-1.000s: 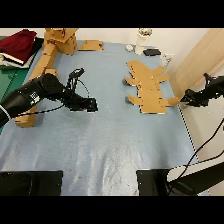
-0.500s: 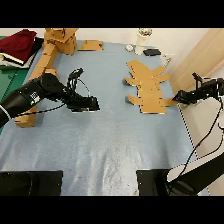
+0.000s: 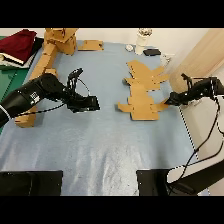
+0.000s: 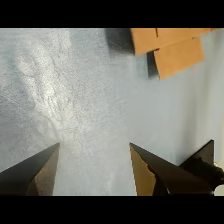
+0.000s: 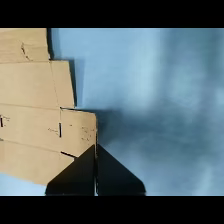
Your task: Fold the box.
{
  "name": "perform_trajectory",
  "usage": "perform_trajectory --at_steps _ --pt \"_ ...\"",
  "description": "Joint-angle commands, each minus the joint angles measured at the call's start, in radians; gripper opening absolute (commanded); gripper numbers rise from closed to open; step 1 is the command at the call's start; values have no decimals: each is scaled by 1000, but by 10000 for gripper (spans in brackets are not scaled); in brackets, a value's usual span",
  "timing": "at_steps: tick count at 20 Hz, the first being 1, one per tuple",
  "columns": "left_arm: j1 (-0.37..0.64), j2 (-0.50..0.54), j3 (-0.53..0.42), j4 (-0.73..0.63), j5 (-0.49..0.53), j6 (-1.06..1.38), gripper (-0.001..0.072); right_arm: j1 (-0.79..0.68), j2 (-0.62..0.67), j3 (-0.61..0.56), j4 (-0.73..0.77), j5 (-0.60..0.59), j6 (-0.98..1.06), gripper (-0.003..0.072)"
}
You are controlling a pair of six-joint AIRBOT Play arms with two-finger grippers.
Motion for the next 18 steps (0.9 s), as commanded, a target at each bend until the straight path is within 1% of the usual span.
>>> perform_trajectory --at_steps 1,4,6,7,8,9,10,11,16,18 --pt "0 0 0 -14 -23 49 647 57 191 -248 8 100 77 0" --pt "0 0 0 -23 -74 79 647 152 375 -505 2 157 187 0" --pt "0 0 0 -24 -136 115 647 227 451 -626 -10 163 218 0" --pt "0 0 0 -26 -166 133 647 256 470 -654 -24 156 230 3" --pt "0 0 0 -27 -195 148 648 279 476 -662 -41 145 242 5" --pt "0 0 0 -28 -214 160 648 294 476 -661 -43 137 241 58" --pt "0 0 0 -29 -230 166 647 300 475 -658 -43 137 241 244" --pt "0 0 0 -30 -245 166 647 300 475 -651 -42 137 241 322" --pt "0 0 0 -37 -256 185 647 299 467 -569 -43 134 212 321" --pt "0 0 0 -39 -257 191 648 300 439 -542 -43 107 212 309"
